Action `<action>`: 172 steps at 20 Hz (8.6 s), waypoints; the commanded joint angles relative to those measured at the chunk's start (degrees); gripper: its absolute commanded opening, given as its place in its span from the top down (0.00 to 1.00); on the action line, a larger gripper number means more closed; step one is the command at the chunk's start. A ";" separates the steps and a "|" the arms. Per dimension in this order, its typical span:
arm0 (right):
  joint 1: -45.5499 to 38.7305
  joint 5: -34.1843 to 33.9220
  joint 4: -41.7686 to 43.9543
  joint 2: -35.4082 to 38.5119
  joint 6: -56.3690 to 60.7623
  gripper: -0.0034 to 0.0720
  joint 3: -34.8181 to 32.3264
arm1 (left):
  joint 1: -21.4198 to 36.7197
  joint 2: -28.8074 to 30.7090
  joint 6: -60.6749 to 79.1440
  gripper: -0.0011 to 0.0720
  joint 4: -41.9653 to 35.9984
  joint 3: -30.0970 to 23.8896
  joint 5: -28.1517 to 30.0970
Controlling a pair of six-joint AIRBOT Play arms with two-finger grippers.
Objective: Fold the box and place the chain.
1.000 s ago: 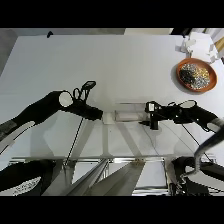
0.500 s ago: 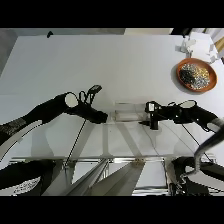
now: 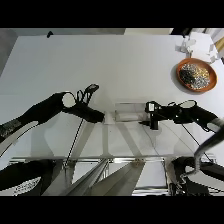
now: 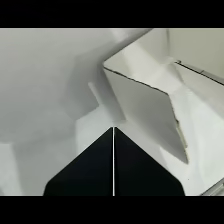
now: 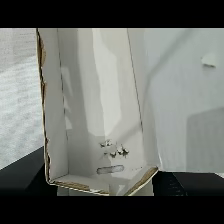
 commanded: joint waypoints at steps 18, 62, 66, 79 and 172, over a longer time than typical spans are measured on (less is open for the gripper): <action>0.02 0.02 0.00 0.00 0.02 0.32 0.04 | -2.71 -3.19 4.28 0.98 -5.35 0.00 4.04; 0.02 0.02 0.00 -0.02 0.02 0.32 0.04 | -12.50 -5.05 -18.67 0.44 6.78 11.82 5.07; 0.02 0.02 0.02 0.00 0.02 0.32 0.04 | -14.32 -6.73 -24.79 0.44 11.47 15.78 1.60; 0.02 0.02 0.00 -0.02 0.02 0.32 0.04 | -17.40 -15.69 -36.72 0.45 13.75 24.65 -4.81; 0.02 0.02 0.02 -0.02 0.02 0.32 0.07 | 0.98 1.84 67.52 0.25 1.75 11.41 -7.48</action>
